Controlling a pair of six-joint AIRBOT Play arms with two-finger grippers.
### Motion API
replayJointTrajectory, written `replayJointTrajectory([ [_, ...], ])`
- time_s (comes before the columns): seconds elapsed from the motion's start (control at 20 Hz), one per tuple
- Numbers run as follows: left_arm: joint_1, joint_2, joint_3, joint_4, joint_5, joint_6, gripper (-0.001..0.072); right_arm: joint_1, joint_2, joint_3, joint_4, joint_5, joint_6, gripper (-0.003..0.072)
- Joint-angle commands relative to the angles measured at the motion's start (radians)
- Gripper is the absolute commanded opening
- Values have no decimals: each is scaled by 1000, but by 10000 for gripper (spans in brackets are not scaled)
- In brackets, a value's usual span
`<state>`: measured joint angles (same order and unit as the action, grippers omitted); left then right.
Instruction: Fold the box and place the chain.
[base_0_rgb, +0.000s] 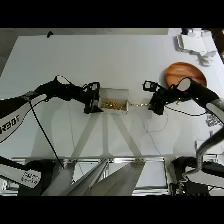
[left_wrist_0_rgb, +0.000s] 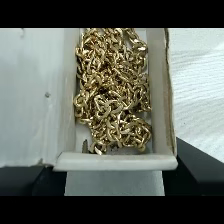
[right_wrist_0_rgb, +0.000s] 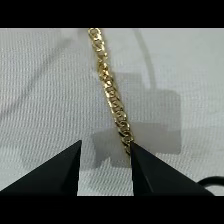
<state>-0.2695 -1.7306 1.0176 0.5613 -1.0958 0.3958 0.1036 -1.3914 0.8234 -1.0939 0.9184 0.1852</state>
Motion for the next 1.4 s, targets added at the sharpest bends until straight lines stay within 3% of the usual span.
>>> replayJointTrajectory([
  [0.0,0,1,0,0,0,0,158,5,-25,-3,-14,-89,-11,290],
  [0.1,0,1,0,0,0,0,158,5,-25,-3,-32,-122,2,248],
  [0.15,0,1,0,0,0,0,158,5,-25,-3,-31,-120,2,155],
  [0.2,0,1,0,0,0,0,158,6,-25,-3,-31,-112,2,116],
  [0.25,0,1,0,0,0,0,158,6,-25,-3,-31,-93,2,4],
  [0.5,0,1,0,0,0,0,158,62,8,-3,-35,-47,75,8],
  [0.85,0,1,0,0,0,0,158,237,229,7,-1,-63,220,7],
  [1.1,0,1,0,0,0,0,158,357,247,156,158,-21,238,7],
  [1.35,0,1,0,0,0,0,158,437,180,325,216,-34,295,7],
])
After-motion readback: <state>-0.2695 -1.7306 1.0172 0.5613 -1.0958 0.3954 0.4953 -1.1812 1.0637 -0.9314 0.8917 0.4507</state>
